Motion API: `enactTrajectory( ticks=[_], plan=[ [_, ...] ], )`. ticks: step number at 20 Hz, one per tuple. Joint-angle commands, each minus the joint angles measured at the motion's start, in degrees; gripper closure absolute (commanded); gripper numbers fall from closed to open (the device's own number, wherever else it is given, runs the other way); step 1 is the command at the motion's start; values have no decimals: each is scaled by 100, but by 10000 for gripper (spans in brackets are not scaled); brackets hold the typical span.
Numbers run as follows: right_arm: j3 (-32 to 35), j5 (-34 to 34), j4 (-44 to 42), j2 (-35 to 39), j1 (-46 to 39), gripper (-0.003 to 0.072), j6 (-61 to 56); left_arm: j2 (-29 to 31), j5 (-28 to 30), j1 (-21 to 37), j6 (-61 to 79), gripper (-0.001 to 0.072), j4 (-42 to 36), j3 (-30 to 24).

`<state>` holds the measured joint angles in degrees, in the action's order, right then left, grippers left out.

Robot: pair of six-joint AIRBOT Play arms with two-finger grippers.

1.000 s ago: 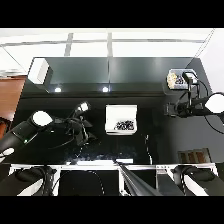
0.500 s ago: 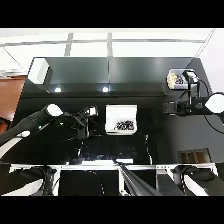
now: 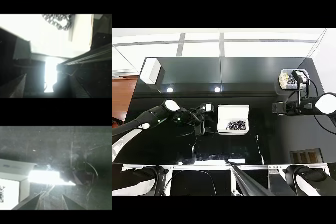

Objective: Fold the box and place the chain.

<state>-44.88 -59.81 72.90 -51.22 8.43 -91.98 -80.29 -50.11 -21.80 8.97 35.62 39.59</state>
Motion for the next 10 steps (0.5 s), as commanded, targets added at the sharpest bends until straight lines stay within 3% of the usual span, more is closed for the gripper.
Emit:
enactTrajectory(
  ticks=[1, 5, 10],
  plan=[
    [2, 9, 24, 0, 28, 366, 2, -33, -90, -136, 199, -1, -131, 48],
    [2, 9, 28, 0, 28, 366, 2, -33, -81, -151, 273, -1, -772, 76],
    [2, 11, 68, 0, 28, 366, 2, -33, 197, -369, 286, -1, -804, 76]
  ],
)
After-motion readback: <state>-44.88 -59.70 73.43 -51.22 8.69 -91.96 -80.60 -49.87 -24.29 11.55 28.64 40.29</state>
